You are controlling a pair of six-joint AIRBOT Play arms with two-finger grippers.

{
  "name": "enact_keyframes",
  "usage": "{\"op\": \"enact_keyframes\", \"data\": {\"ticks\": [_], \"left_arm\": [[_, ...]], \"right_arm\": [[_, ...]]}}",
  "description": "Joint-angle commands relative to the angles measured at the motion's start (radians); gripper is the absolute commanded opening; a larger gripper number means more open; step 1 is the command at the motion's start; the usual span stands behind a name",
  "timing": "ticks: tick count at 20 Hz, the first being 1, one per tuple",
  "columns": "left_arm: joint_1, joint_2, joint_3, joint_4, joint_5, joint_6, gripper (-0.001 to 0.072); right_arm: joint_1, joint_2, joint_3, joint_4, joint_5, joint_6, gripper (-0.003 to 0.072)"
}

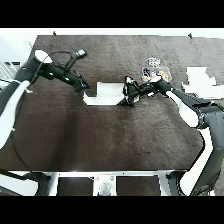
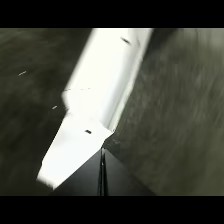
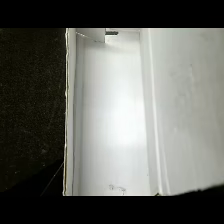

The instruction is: Fold the box and place the chain.

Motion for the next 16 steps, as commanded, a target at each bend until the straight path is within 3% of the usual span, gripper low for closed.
{"op": "enact_keyframes", "data": {"ticks": [1,4,8,16], "left_arm": [[0.061,0.082,-0.001,0.01,-0.004,-0.422,0.0015],[0.112,0.09,-0.014,0.01,-0.016,-0.621,0.0015],[0.131,0.09,-0.105,0.018,0.002,-0.708,0.0016],[0.155,0.091,-0.243,0.004,0.049,-0.702,0.0017]], "right_arm": [[0.0,0.0,0.0,0.0,0.0,0.0,0.0485],[0.0,0.0,0.0,0.0,0.0,0.0,0.0485],[0.0,0.0,0.0,0.0,0.0,0.0,0.0485],[0.0,0.0,0.0,0.0,0.0,0.0,0.0485]]}}
